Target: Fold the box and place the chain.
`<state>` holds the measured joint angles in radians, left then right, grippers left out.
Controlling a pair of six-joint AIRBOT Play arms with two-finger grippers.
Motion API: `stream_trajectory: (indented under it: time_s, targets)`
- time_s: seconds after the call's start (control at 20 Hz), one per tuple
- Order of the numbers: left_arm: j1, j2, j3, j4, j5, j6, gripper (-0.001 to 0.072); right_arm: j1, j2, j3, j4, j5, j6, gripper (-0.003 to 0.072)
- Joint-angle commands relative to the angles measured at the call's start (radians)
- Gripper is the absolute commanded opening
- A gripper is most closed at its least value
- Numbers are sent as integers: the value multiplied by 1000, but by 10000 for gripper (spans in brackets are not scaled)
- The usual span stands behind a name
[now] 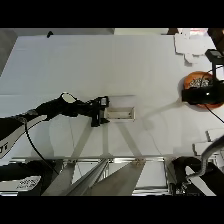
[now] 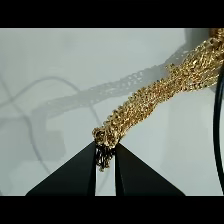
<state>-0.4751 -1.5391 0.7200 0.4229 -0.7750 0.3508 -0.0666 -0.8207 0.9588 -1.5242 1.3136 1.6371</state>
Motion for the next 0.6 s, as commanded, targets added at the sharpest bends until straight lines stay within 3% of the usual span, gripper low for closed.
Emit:
stream_trajectory:
  time_s: [0.0, 0.25, 0.55]
  targets:
    - [0, 1, 0, 0, 0, 0, 284, 164, 13, 0, 16, -17, 91, 7]
    - [0, 1, 0, 0, 0, 0, 284, 377, 11, 0, 14, -143, 208, 7]
    - [0, 1, 0, 0, 0, 0, 284, 527, -10, 0, 18, -278, 271, 7]
